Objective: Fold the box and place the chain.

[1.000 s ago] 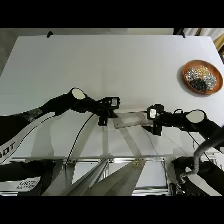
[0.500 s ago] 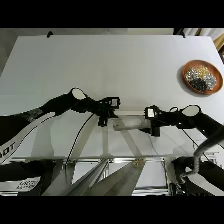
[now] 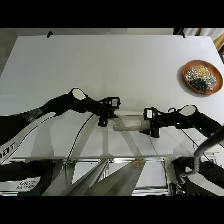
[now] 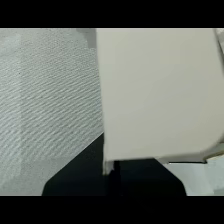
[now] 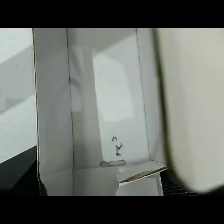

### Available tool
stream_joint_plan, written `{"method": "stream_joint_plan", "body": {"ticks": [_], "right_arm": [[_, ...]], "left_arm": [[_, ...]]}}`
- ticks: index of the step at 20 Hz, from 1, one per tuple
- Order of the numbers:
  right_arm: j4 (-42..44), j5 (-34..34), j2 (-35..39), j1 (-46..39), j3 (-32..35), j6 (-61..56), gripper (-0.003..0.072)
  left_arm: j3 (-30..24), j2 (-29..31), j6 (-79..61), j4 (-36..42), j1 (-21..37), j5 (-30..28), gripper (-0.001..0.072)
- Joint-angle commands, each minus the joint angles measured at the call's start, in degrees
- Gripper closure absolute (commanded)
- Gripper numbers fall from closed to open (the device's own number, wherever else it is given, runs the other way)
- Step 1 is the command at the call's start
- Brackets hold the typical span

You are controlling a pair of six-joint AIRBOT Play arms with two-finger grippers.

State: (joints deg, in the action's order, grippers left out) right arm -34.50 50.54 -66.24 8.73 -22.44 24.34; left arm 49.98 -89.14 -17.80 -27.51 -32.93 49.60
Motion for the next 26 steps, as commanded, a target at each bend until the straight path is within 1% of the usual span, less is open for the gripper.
{"method": "stream_joint_plan", "body": {"ticks": [1,2,4,9,11,14,15,16,26], "right_arm": [[0.4,-0.6,-1.2,0.0,0.0,0.2,0.0039],[0.5,-0.8,-1.4,0.0,0.0,0.2,0.0040],[0.8,-1.5,-1.4,0.0,0.0,0.2,0.0082],[2.4,-2.0,-2.3,0.0,0.0,1.9,0.0083],[2.4,-2.2,-2.3,0.0,0.0,1.9,0.0106],[2.3,-2.3,-2.3,0.0,0.0,1.9,0.0168],[1.8,-2.2,-2.3,0.0,0.0,1.9,0.0222],[1.4,-2.1,-2.3,0.0,0.0,1.9,0.0246],[1.3,-1.9,-2.3,0.0,0.0,1.9,0.0245]], "left_arm": [[0.0,0.0,0.0,0.0,0.0,0.0,0.0698],[0.0,0.0,0.0,0.0,0.0,0.0,0.0698],[0.0,0.0,0.0,0.0,0.0,0.0,0.0698],[0.0,0.0,0.0,0.0,0.0,0.0,0.0698],[0.0,0.0,0.0,0.0,0.0,0.0,0.0698],[0.0,0.0,0.0,0.0,0.0,0.0,0.0698],[0.0,0.0,0.0,0.0,0.0,0.0,0.0698],[0.0,0.0,0.0,0.0,0.0,0.0,0.0698],[0.0,0.0,0.0,0.0,0.0,0.0,0.0698]]}}
